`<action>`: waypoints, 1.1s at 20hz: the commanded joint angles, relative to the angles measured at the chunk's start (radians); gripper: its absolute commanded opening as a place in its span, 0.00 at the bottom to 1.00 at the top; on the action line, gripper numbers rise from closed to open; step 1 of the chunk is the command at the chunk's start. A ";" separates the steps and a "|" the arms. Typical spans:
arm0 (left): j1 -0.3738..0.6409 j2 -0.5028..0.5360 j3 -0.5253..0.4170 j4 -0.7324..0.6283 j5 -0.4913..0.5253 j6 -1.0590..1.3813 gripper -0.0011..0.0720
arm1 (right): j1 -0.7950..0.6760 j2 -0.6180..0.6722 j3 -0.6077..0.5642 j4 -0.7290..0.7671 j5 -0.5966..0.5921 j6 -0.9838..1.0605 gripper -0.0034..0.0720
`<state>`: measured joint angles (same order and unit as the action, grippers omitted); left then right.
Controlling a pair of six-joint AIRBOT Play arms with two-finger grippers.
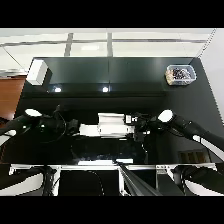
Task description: Fold the box and place the chain.
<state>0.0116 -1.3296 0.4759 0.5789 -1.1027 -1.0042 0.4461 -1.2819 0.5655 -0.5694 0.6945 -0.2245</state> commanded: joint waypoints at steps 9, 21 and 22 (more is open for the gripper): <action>-0.073 -0.063 0.032 -0.242 -0.128 0.264 0.78 | 0.000 0.000 0.000 0.000 0.000 0.000 0.22; -0.239 -0.062 0.218 -0.043 -0.100 -0.054 0.79 | 0.000 0.000 0.000 0.000 0.000 0.000 0.22; -0.254 -0.062 0.235 -0.024 -0.099 -0.088 0.74 | 0.000 0.000 0.000 0.000 0.000 0.000 0.22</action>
